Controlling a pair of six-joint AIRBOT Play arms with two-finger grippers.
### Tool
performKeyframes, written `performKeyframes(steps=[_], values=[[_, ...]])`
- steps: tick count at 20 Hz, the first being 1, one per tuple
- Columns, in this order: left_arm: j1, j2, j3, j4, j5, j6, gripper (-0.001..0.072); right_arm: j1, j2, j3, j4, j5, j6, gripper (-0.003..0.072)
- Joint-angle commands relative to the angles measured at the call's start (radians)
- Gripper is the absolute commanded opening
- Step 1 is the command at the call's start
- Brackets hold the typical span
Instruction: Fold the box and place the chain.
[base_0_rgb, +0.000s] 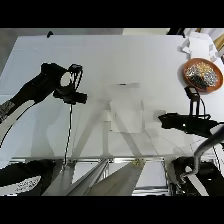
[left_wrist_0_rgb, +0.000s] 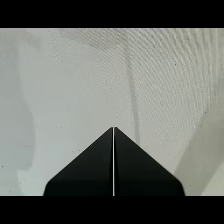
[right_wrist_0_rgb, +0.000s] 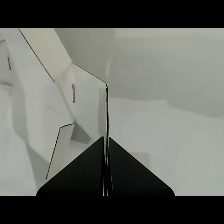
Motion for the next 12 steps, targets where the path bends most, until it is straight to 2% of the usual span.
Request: performKeyframes(steps=[1, 6, 11, 12], values=[[-0.001, 0.000, 0.001, 0.000, 0.022, 0.000, 0.0009, 0.167, -0.032, -0.017, -0.040, -0.126, 0.120, 0.0015], [0.000, 0.000, 0.001, 0.047, 0.173, 0.031, 0.0009, 0.268, -0.164, -0.017, -0.072, -0.153, 0.155, 0.0016], [0.002, -0.001, 0.001, 0.051, 0.248, 0.078, 0.0014, 0.278, -0.242, -0.017, -0.072, -0.157, 0.155, 0.0016], [0.002, -0.005, 0.001, 0.053, 0.250, 0.139, 0.0080, 0.278, -0.242, -0.017, -0.072, -0.160, 0.155, 0.0016]])
